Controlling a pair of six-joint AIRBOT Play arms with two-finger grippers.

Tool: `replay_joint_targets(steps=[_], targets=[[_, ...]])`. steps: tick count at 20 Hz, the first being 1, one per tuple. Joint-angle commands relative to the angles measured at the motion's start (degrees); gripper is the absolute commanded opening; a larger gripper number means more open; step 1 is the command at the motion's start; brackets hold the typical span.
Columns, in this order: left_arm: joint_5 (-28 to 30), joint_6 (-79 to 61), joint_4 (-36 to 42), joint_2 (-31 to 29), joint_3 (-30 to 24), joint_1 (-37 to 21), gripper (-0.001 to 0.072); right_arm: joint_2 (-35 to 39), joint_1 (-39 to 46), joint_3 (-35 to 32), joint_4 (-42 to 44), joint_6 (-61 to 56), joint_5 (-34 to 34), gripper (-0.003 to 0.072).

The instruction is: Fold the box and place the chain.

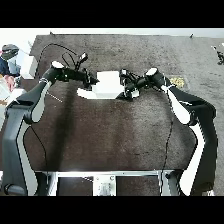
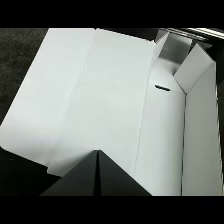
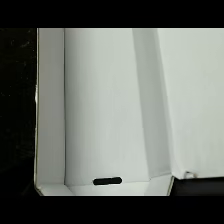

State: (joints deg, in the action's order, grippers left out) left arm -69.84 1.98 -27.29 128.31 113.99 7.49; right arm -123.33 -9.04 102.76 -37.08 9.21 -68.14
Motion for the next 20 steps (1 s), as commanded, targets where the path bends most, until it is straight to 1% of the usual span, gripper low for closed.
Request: replay_joint_targets(steps=[1,5,8,11,13,14,16,19,20], targets=[[-0.2,0.0,-1.0,0.2,0.0,0.0,0.001,0.0,0.0,0.0,0.0,0.0,0.0,0.0607],[-0.1,-0.4,-0.7,-0.1,0.1,0.0,0.001,0.0,0.0,0.0,0.0,0.0,0.0,0.0607],[0.0,-1.1,-0.1,-0.9,1.6,0.0,0.001,0.0,0.0,0.0,0.0,0.0,0.0,0.0607],[0.3,-2.1,0.1,-4.6,1.7,-0.6,0.0011,0.0,0.0,0.0,0.0,0.0,0.0,0.0608],[-0.7,-2.1,-1.0,-7.8,1.7,-1.4,0.0011,0.0,0.0,0.0,0.0,0.0,0.0,0.0608],[-1.7,-2.1,-2.5,-9.1,1.7,-1.9,0.0011,0.0,0.0,0.0,0.0,0.0,0.0,0.0607],[-4.7,-2.0,-8.1,-11.3,1.7,-2.6,0.0012,0.0,0.0,0.0,0.0,0.0,0.0,0.0607],[-11.1,-2.3,-18.3,-11.2,1.0,-2.0,0.0019,0.0,0.0,0.0,0.0,0.0,0.0,0.0608],[-11.3,-4.2,-20.8,-11.2,-0.7,-1.3,0.0333,0.0,0.0,0.0,0.0,0.0,0.0,0.0607]])
